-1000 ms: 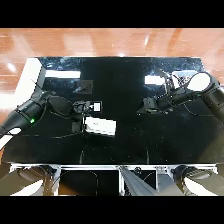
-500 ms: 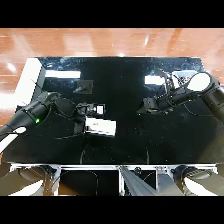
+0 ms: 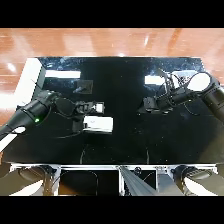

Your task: Fold the box and place the chain.

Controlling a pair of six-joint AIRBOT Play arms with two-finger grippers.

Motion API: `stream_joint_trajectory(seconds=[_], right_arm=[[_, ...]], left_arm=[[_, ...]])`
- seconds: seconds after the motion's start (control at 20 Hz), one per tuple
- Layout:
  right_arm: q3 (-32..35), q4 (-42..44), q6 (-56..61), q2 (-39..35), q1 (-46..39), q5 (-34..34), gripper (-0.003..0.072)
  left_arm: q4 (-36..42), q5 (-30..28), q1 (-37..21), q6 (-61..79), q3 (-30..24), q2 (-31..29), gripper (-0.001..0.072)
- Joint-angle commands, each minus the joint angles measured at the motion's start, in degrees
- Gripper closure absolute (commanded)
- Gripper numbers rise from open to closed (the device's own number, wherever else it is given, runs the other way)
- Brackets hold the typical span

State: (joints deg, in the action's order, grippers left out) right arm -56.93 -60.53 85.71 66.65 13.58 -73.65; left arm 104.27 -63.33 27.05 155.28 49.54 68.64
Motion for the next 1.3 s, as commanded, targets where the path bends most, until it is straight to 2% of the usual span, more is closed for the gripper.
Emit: stream_joint_trajectory(seconds=[0.0, 0.2, 0.4, 0.5, 0.6, 0.65, 0.8, 1.0, 1.25], right_arm=[[0.0, 0.0, -1.2, 0.0, 0.0, 0.8, -0.0012], [0.0, 0.0, -1.8, 0.0, 0.0, 0.8, -0.0012], [0.0, 0.0, -2.7, 0.0, 0.0, 0.9, -0.0012], [0.0, 0.0, -3.7, 0.0, 0.1, 1.0, -0.0012], [0.0, 0.0, -3.8, 0.0, 0.1, 1.6, -0.0012], [0.0, 0.0, -4.2, 0.0, 0.1, 1.6, -0.0012], [0.0, 0.0, -4.4, 0.0, 0.1, 1.9, -0.0012], [0.0, 0.1, -4.3, 0.0, 0.1, 1.9, -0.0012], [0.0, 0.1, -4.3, 0.0, 0.1, 3.4, -0.0012]], left_arm=[[-7.0, -9.3, -3.2, -12.7, 1.7, -2.6, 0.0687], [-6.7, -15.9, -15.2, -19.8, 1.7, -10.6, 0.0687], [-6.8, -21.6, -37.9, -24.3, 0.7, -16.5, 0.0687], [-6.2, -21.7, -50.1, -25.6, -0.8, -17.1, 0.0687], [-6.1, -19.9, -57.7, -25.9, -3.5, -16.6, 0.0687], [-7.4, -18.6, -59.6, -25.8, -4.8, -15.8, 0.0687], [-18.1, -11.2, -62.4, -30.9, -4.9, -12.7, 0.0687], [-17.8, -1.9, -65.0, -30.7, -3.7, -10.1, 0.0685], [-18.1, 3.7, -65.1, -29.5, -3.7, -6.1, 0.0685]])
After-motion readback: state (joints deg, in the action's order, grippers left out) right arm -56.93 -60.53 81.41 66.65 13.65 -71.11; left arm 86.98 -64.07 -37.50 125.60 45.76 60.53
